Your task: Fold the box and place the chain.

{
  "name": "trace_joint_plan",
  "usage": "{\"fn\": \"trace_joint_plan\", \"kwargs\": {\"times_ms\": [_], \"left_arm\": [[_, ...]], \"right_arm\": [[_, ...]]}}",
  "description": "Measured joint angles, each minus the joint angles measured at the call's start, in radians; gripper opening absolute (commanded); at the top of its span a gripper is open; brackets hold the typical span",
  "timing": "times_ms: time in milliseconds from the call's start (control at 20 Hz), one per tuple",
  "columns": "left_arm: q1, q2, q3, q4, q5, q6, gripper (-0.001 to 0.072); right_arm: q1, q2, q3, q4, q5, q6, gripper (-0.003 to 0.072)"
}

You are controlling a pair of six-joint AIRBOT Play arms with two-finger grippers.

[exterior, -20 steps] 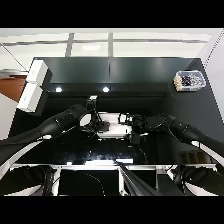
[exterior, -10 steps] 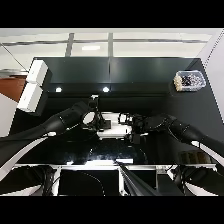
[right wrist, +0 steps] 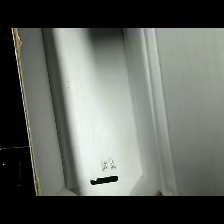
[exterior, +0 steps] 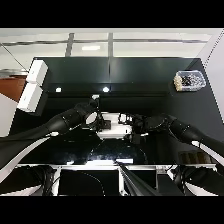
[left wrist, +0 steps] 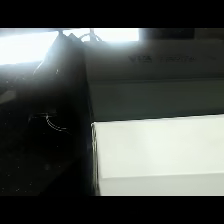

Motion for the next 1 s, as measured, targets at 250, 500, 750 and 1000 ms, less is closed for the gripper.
{"fn": "trace_joint_plan", "kwargs": {"times_ms": [250, 500, 750, 1000], "left_arm": [[-0.004, -0.001, 0.023, -0.014, -0.035, 0.006, 0.0432], [-0.003, -0.001, 0.045, -0.003, -0.066, 0.003, 0.0421], [-0.003, -0.001, 0.048, 0.000, -0.080, -0.016, 0.0361], [-0.003, -0.017, 0.048, 0.001, -0.099, -0.027, 0.0043]], "right_arm": [[0.000, 0.000, 0.000, -0.002, 0.005, -0.005, 0.0476], [0.000, 0.000, 0.000, -0.001, 0.005, -0.002, 0.0476], [0.000, 0.000, 0.000, -0.001, 0.005, -0.002, 0.0476], [0.000, 0.000, 0.000, -0.001, 0.005, -0.002, 0.0477]]}}
